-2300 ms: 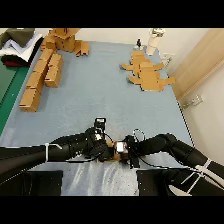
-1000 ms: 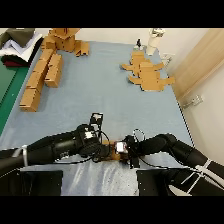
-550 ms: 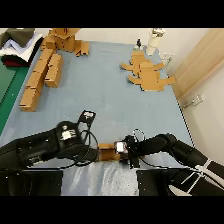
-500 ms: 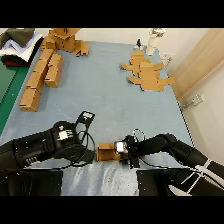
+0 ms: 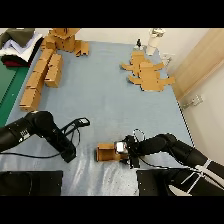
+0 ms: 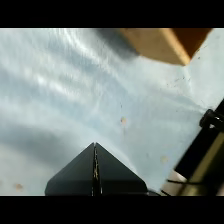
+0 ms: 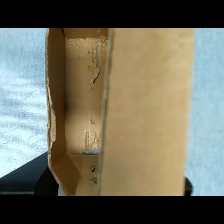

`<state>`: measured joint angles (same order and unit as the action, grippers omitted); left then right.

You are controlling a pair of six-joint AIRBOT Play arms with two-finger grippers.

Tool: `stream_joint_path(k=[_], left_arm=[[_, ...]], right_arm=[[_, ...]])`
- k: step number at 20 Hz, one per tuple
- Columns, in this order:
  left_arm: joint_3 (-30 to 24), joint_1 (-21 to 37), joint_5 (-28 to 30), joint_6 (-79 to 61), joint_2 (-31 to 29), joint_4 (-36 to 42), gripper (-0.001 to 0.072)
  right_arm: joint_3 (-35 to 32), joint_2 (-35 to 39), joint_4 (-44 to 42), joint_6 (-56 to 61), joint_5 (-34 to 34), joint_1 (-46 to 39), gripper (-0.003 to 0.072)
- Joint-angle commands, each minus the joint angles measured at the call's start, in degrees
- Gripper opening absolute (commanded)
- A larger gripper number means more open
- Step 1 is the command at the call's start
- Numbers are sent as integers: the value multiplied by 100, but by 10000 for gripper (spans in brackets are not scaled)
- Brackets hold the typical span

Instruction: Fold the box.

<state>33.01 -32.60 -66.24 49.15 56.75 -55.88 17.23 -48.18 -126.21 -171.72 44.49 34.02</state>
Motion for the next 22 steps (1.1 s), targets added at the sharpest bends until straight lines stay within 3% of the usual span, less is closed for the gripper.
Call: stream_joint_path(k=[1,2,3,7,10,13,22], left_arm=[[-162,662,1390,-2887,111,837,303],[-162,516,1882,-3108,125,929,674],[-157,326,2164,-3272,168,1051,693],[-323,-470,2328,-4070,367,1158,693],[-634,-1003,2909,-4251,367,1423,693],[-752,-1419,2997,-4249,352,1611,693],[-785,-1567,3390,-4229,350,2251,693]], right_arm=[[7,2,-2,0,-4,2,484],[4,2,-2,0,2,2,484],[4,2,2,0,0,2,484],[2,2,0,0,2,2,484],[2,2,0,0,0,2,484],[2,2,0,0,0,2,484],[2,2,0,0,0,2,484]])
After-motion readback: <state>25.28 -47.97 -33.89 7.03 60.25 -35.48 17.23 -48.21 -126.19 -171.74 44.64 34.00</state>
